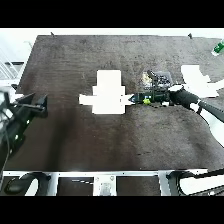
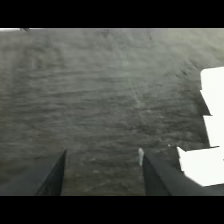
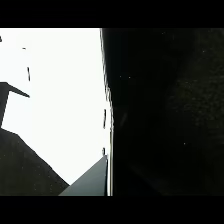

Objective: Fold the box and place the chain.

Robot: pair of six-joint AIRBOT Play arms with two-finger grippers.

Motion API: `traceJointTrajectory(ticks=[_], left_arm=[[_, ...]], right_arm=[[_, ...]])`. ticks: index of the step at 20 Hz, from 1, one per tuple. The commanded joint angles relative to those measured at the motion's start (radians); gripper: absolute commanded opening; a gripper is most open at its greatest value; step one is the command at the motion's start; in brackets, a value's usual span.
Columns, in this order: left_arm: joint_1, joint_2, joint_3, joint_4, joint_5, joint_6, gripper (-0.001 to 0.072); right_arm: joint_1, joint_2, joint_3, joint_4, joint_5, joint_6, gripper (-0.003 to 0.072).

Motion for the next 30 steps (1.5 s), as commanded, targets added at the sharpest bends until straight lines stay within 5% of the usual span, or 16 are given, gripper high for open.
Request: traceJointTrajectory(ticks=[1,7,15,22,30], left_arm=[[0.000,-0.316,0.185,0.037,-0.174,-0.007,0.0529],[0.000,-0.782,0.637,0.327,-0.537,-0.294,0.0529],[-0.057,-1.225,1.261,0.660,-0.991,-0.693,0.0529],[-0.182,-1.458,1.567,0.756,-0.998,-0.835,0.0530],[-0.209,-1.561,1.622,0.732,-0.969,-0.840,0.0529]], right_arm=[[0.019,-0.004,0.000,0.000,-0.006,-0.002,0.0011],[0.024,-0.004,0.000,0.019,-0.022,-0.002,0.0011],[0.024,-0.004,0.000,0.019,-0.024,-0.002,0.0012],[0.024,-0.004,0.000,0.018,-0.024,-0.002,0.0012],[0.024,-0.004,0.000,0.019,-0.024,-0.010,0.0013]])
